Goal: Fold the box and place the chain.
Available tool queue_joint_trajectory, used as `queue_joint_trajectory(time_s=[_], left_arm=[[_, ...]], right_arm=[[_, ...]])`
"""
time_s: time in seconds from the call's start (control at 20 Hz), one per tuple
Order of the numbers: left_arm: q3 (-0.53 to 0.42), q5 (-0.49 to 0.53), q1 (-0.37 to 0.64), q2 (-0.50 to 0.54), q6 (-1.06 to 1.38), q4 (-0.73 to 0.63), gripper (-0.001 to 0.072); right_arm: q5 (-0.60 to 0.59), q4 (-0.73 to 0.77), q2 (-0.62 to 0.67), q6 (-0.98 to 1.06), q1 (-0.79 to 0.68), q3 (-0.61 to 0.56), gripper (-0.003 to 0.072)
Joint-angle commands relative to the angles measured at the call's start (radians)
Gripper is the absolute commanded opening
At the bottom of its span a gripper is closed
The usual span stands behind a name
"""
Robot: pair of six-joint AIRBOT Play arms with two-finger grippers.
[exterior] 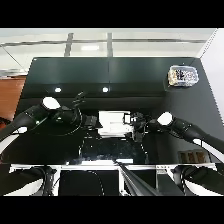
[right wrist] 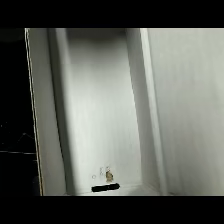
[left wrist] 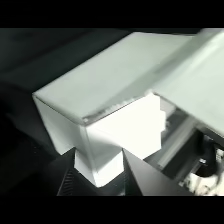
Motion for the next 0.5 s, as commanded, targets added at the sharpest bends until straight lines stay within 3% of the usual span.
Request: queue_joint_trajectory(time_s=[0.0,0.25,0.45], left_arm=[[0.041,0.058,-0.079,0.000,-0.188,0.183,0.0352],[0.073,0.109,-0.177,-0.002,-0.428,0.410,0.0352],[0.135,0.069,-0.259,-0.039,-0.586,0.588,0.0352]], right_arm=[[0.000,0.000,0.000,0.000,0.001,0.000,0.0125],[0.000,0.000,0.000,0.000,0.001,0.000,0.0125],[0.000,0.000,0.000,0.000,0.001,0.000,0.0125]])
